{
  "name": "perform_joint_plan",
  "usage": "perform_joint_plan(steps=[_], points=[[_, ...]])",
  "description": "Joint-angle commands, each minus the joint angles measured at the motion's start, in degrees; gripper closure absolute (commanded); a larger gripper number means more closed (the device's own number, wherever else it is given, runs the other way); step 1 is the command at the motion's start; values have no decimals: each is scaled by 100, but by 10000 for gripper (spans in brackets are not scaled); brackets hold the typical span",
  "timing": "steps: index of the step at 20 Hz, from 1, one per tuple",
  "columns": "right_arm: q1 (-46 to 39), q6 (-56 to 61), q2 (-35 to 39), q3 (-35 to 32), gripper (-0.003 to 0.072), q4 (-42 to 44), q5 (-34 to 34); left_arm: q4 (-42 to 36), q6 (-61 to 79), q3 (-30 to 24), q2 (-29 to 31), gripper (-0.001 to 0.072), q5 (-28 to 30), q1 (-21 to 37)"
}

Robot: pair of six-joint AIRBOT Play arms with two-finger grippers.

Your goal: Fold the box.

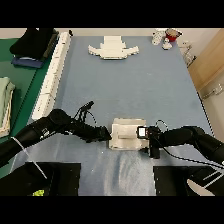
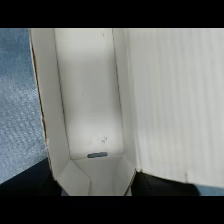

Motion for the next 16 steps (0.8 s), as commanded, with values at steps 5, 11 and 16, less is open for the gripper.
perform_joint_plan(steps=[5,11,16], points=[[7,0,2,-4,187,0,0,1298,-1445,361,-2,124,295,-885],[4,0,2,-2,187,0,0,3528,-4050,1298,-302,124,337,-2120],[7,0,2,-2,187,0,0,4492,-5195,2076,-1115,123,-273,-2712]])
